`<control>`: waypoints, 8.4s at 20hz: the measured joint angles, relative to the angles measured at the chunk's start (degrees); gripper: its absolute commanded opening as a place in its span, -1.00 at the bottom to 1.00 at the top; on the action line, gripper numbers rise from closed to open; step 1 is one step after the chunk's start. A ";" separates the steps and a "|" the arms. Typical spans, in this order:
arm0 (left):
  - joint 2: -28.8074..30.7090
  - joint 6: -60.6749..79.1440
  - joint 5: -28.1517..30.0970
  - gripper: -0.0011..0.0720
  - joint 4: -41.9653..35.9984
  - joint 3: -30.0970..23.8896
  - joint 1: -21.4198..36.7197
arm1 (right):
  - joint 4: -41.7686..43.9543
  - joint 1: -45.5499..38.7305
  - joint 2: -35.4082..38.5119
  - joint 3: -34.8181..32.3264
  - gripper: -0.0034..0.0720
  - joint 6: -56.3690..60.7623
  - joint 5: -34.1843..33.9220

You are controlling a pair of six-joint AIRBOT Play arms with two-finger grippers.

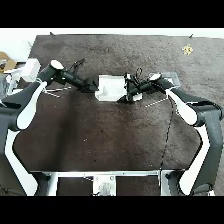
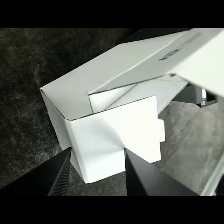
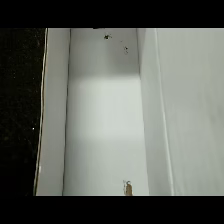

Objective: Fold the box and place the chain.

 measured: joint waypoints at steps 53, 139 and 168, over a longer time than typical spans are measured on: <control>-8.22 -50.07 -1.57 -0.94 59.63 17.11 -22.80 | 0.04 0.04 -0.02 -0.02 0.28 0.09 0.00; -17.73 84.80 -4.00 1.00 -15.41 9.11 0.17 | 0.02 0.04 -0.02 0.00 0.28 0.04 0.02; -18.01 85.55 -5.84 0.14 -16.20 9.16 -0.35 | 0.00 0.07 -0.02 -0.04 0.28 0.00 0.26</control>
